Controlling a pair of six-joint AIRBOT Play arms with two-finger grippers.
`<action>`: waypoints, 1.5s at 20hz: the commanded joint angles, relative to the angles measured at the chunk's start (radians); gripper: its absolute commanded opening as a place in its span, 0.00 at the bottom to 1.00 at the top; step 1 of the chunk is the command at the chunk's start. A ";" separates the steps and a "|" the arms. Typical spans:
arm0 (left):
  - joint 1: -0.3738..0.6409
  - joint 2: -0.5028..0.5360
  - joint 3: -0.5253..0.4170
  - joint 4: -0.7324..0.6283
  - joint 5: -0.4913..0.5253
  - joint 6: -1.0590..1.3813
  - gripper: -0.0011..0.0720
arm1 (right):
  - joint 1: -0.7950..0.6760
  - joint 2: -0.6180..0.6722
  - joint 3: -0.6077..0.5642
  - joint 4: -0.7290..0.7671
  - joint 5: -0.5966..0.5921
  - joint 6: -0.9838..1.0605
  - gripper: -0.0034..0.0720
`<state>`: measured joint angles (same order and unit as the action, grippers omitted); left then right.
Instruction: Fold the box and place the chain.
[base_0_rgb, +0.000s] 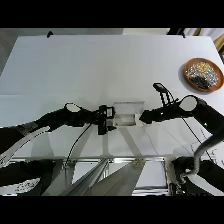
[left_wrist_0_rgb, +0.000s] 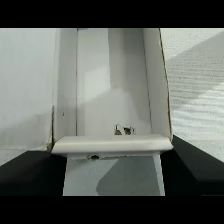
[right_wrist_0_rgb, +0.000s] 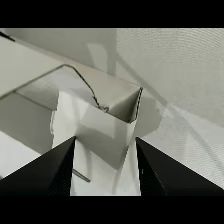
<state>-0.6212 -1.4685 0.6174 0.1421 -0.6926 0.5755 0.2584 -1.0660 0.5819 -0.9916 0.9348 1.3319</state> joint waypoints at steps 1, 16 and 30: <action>0.000 0.001 0.001 0.000 0.000 0.001 0.36 | 0.063 -0.019 0.033 -0.090 -0.011 0.169 0.59; 0.000 0.001 0.001 0.000 0.000 0.001 0.36 | 0.275 -0.114 0.171 -0.446 0.081 0.558 0.60; 0.000 0.001 0.001 0.000 0.000 0.000 0.36 | 0.397 -0.218 0.209 -0.510 0.069 0.662 0.61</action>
<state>-0.6212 -1.4685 0.6174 0.1425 -0.6926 0.5758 0.6353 -1.2728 0.7898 -1.4746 1.0077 1.9766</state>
